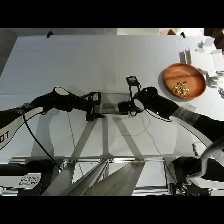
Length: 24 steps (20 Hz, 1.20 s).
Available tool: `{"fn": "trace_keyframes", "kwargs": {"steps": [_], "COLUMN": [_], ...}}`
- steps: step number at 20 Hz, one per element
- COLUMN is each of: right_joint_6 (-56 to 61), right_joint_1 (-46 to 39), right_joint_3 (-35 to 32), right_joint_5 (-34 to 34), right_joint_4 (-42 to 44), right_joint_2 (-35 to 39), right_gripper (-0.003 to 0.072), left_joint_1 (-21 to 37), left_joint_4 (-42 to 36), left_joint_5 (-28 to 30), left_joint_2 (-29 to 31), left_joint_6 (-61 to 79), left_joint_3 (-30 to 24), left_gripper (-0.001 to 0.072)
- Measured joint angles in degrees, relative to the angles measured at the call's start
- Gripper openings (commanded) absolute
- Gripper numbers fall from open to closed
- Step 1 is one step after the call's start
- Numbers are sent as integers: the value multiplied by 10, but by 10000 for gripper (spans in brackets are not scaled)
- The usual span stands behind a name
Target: Fold the box and place the chain.
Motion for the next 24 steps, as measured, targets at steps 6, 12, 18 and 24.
{"fn": "trace_keyframes", "kwargs": {"steps": [6,12,18,24], "right_joint_6": [41,62,61,-7], "right_joint_1": [7,19,24,23], "right_joint_3": [4,5,5,5], "right_joint_5": [7,-41,-56,28], "right_joint_4": [-26,-16,-8,-11], "right_joint_2": [-4,-4,9,109], "right_gripper": [404,12,576,575], "left_joint_1": [0,0,0,0], "left_joint_4": [0,-5,2,1], "left_joint_5": [0,2,0,0], "left_joint_2": [0,0,0,0], "left_joint_6": [0,-2,1,1], "left_joint_3": [0,0,0,0], "left_gripper": [339,339,339,339]}}
